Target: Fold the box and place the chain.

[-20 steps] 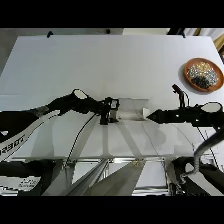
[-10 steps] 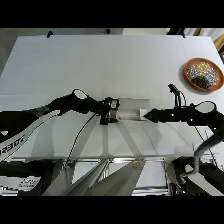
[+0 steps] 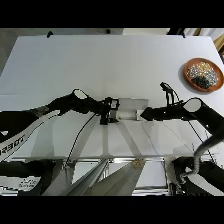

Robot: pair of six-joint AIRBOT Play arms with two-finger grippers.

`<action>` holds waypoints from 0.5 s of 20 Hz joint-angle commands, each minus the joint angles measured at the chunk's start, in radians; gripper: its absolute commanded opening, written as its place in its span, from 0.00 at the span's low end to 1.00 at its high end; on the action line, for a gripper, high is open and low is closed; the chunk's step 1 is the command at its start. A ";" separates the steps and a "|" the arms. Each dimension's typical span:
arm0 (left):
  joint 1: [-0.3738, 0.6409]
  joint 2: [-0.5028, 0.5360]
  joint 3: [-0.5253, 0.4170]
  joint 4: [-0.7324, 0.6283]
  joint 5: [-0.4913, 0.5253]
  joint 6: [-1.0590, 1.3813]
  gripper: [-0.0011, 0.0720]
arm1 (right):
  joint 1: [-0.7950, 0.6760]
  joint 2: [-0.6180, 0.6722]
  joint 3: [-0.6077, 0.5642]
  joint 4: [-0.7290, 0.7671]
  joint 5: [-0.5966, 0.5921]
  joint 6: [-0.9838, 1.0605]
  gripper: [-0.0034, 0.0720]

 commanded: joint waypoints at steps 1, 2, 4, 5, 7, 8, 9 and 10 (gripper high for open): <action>0.000 0.000 0.001 0.000 0.000 0.000 0.21 | 0.056 -0.008 0.023 -0.140 -0.010 0.167 0.66; 0.000 0.000 0.001 0.000 0.000 0.000 0.21 | 0.069 -0.011 0.030 -0.153 -0.009 0.186 0.66; 0.000 0.000 0.001 0.000 0.000 0.000 0.21 | 0.095 -0.029 0.055 -0.176 -0.005 0.228 0.66; 0.000 0.000 0.001 0.000 0.000 0.000 0.21 | 0.114 -0.039 0.072 -0.196 -0.005 0.253 0.66; 0.000 0.000 0.001 0.001 0.000 0.001 0.21 | 0.146 -0.059 0.106 -0.241 -0.004 0.310 0.66; 0.000 0.000 0.001 0.000 0.000 0.000 0.21 | 0.158 -0.070 0.123 -0.267 0.001 0.346 0.66; 0.000 0.000 0.001 0.000 0.000 0.000 0.21 | 0.172 -0.085 0.142 -0.293 0.009 0.382 0.67; 0.000 0.000 0.001 0.000 0.000 0.000 0.21 | 0.188 -0.105 0.165 -0.315 0.027 0.410 0.67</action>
